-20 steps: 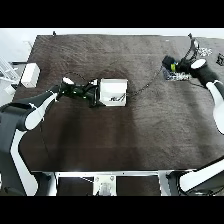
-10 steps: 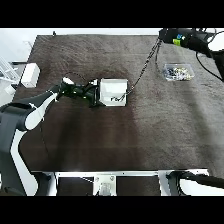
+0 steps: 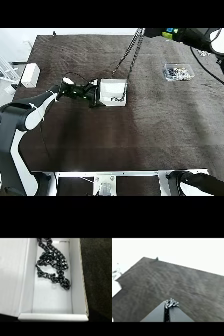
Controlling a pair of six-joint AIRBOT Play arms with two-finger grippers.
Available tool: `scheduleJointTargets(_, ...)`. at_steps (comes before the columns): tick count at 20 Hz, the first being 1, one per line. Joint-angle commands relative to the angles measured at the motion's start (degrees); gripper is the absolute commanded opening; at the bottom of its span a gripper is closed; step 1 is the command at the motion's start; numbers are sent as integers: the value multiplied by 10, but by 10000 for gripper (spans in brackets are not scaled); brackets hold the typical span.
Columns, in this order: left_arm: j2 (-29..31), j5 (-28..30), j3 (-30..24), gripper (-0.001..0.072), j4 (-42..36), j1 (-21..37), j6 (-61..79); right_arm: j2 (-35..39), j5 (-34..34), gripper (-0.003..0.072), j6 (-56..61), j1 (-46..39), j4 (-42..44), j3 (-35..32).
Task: Fold the box and place the chain.
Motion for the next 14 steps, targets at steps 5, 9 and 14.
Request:
scheduleJointTargets(5, 0, 0, 0, 366, 0, 0, 0, 6, -34, 11, -56, 79, -3, 20)
scheduleJointTargets(9, 0, 0, 0, 366, 0, 0, 0, 10, -33, 11, -70, 103, -4, 48)
scheduleJointTargets(14, 0, 0, 0, 366, 0, 0, 0, 12, -17, 11, -70, 106, -5, 44)
